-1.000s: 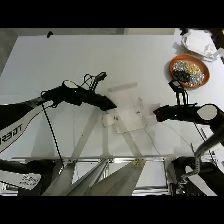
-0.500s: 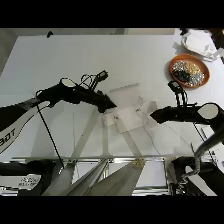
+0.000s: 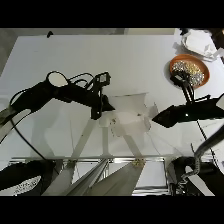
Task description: Fold the box and place the chain.
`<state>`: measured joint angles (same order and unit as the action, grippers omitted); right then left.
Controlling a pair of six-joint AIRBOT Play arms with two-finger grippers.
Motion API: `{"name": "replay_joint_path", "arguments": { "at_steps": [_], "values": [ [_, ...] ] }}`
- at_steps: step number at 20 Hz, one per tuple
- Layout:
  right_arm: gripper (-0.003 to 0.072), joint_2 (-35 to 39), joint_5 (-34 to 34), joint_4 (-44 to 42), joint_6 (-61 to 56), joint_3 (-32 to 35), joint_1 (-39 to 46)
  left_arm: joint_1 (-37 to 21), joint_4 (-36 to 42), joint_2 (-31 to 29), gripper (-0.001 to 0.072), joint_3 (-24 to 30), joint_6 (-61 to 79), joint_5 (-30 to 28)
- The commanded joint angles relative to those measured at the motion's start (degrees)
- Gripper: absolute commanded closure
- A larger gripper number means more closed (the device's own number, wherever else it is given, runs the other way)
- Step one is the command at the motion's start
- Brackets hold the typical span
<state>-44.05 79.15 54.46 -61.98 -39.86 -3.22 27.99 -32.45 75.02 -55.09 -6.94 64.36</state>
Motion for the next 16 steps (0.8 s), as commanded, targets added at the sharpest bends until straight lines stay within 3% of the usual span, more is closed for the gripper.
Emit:
{"name": "replay_joint_path", "arguments": {
  "at_steps": [1, 3, 5, 8, 10, 13, 16],
  "values": [
    [0.0329, 3.6, 10.7, 2.6, -1.2, -1.6, 0.0, 2.9, -7.3, -5.9, 0.0708, 0.0, -0.3, 0.6],
    [0.04, 6.6, 11.1, 7.5, -2.5, -1.6, 0.0, 5.0, -12.2, -6.6, 0.0709, 0.0, -3.4, 0.6],
    [0.0401, 10.6, 9.7, 11.8, -3.9, -1.6, 0.0, 6.7, -14.2, -6.1, 0.071, 0.9, -5.3, -1.1],
    [0.0401, 16.9, 7.3, 12.6, -4.0, -1.6, 0.0, 9.2, -12.5, -5.7, 0.0709, 4.8, -3.9, -11.8],
    [0.0401, 20.1, 6.1, 12.7, -4.0, -1.6, 0.0, 10.4, -8.6, -4.2, 0.0704, 6.5, 0.7, -15.5],
    [0.0401, 21.9, 5.1, 12.7, -4.0, -1.6, 0.0, 10.4, 2.1, 0.6, 0.0703, 6.6, 7.0, -15.8],
    [0.0401, 21.9, 5.2, 12.5, -4.0, -1.6, 0.0, 10.4, 4.3, 4.3, 0.0702, 6.6, 10.4, -18.4]
  ]
}}
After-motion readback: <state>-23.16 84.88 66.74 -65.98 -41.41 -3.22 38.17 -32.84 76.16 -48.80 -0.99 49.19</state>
